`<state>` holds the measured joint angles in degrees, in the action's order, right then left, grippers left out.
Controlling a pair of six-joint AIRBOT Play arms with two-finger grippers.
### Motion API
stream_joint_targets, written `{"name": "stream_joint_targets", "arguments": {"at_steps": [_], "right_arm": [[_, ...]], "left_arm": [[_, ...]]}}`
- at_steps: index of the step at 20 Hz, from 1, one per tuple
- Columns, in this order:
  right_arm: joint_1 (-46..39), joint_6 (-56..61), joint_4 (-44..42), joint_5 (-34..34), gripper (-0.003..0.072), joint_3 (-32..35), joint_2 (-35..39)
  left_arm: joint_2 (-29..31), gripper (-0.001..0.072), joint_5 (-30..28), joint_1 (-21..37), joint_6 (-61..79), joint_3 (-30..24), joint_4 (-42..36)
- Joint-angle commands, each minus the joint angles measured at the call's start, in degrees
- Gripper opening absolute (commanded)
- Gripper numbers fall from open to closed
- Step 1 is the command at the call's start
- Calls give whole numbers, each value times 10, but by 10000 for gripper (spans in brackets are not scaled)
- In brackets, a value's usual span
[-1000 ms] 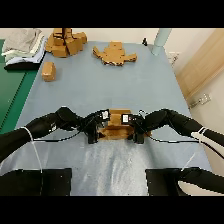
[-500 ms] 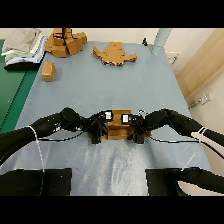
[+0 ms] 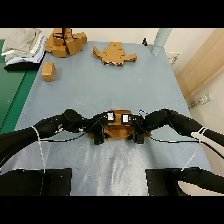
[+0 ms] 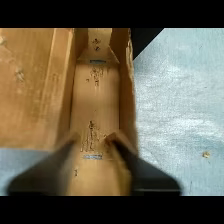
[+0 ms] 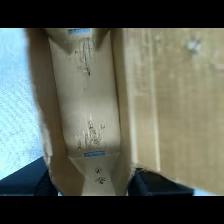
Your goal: Fold the box.
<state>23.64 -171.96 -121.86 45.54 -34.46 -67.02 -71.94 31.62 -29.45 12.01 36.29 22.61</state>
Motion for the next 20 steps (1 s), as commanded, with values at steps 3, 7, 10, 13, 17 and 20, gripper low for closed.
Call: {"name": "stream_joint_targets", "arguments": {"at_steps": [3, 7, 10, 13, 17, 20], "right_arm": [[0, 0, 0, 0, 509, 0, 0], [0, 0, 0, 0, 509, 0, 0], [0, 0, 0, 0, 509, 0, 0], [0, 0, 0, 0, 509, 0, 0], [0, 0, 0, 0, 509, 0, 0], [0, 0, 0, 0, 508, 0, 0]], "left_arm": [[-1, 582, 5, -2, 0, 0, -8], [-1, 579, 4, -2, -1, 0, -7], [16, 15, 3, 0, -53, 0, 42], [80, 15, 30, 2, -223, 1, 188], [201, 14, 135, 23, -523, 0, 424], [275, 15, 160, 85, -790, -15, 497]]}}
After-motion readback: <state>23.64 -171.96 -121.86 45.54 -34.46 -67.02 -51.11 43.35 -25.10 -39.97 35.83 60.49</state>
